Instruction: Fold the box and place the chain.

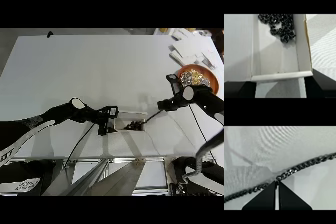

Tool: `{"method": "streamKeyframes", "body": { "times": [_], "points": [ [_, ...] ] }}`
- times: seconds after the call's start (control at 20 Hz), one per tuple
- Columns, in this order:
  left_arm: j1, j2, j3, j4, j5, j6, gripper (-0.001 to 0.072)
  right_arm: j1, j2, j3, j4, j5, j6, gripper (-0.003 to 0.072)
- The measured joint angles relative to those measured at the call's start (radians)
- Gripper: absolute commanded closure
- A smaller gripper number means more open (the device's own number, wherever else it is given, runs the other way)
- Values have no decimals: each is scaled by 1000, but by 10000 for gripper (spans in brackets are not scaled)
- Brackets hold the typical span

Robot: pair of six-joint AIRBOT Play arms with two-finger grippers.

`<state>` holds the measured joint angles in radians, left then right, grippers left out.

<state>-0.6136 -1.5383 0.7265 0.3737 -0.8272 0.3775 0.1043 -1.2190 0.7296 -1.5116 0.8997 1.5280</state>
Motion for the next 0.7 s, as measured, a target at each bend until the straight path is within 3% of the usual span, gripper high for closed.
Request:
{"method": "streamKeyframes", "body": {
  "times": [0.45, 0.7],
  "points": [
    [0, 0, 0, 0, 0, 0, 317, 1, 403, 0, 26, 126, -18, 673],
    [0, 0, 0, 0, 0, 0, 317, 2, 615, 0, 138, 239, -45, 673]
  ]
}}
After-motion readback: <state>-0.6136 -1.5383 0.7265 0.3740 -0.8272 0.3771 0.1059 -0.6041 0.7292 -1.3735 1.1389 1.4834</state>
